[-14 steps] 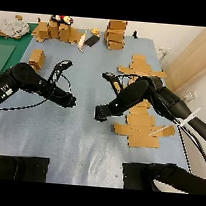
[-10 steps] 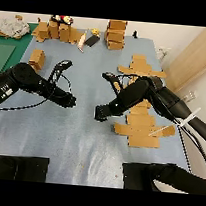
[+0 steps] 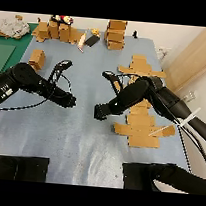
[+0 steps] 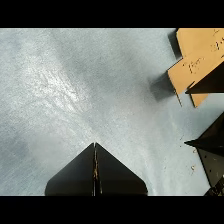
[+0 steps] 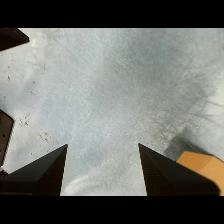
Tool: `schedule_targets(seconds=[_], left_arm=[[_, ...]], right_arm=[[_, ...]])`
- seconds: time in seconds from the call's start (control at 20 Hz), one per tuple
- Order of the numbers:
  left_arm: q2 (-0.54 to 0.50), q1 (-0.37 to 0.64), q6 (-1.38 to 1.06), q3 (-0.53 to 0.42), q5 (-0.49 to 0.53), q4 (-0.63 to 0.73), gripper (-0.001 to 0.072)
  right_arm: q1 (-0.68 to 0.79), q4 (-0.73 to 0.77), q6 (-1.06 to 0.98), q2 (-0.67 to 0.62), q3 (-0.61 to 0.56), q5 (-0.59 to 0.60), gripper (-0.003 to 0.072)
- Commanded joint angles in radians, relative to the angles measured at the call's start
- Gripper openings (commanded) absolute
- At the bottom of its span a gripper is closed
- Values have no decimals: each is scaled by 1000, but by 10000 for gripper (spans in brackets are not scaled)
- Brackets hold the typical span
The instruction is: Fold the box.
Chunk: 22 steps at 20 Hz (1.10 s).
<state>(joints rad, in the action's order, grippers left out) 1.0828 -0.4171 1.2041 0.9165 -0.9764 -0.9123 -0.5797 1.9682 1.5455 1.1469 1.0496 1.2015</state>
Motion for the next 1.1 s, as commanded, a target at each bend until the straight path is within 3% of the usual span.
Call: schedule_targets(seconds=[0.0, 0.35, 0.5, 0.75, 1.05], left_arm=[[1, -1, 0, -1, 0, 0, 11], [1, -1, 0, -1, 0, 0, 10], [1, -1, 0, 0, 0, 0, 10], [1, -1, 0, -1, 0, 0, 10], [1, -1, 0, -1, 0, 0, 11]], right_arm=[[-1, 2, -9, 2, -2, -13, 708], [1, -6, -163, 100, -2, -4, 702], [73, -171, -169, 92, 0, 58, 695], [371, -343, -150, -24, -2, 227, 695], [848, -390, 40, -101, -11, 280, 696]])
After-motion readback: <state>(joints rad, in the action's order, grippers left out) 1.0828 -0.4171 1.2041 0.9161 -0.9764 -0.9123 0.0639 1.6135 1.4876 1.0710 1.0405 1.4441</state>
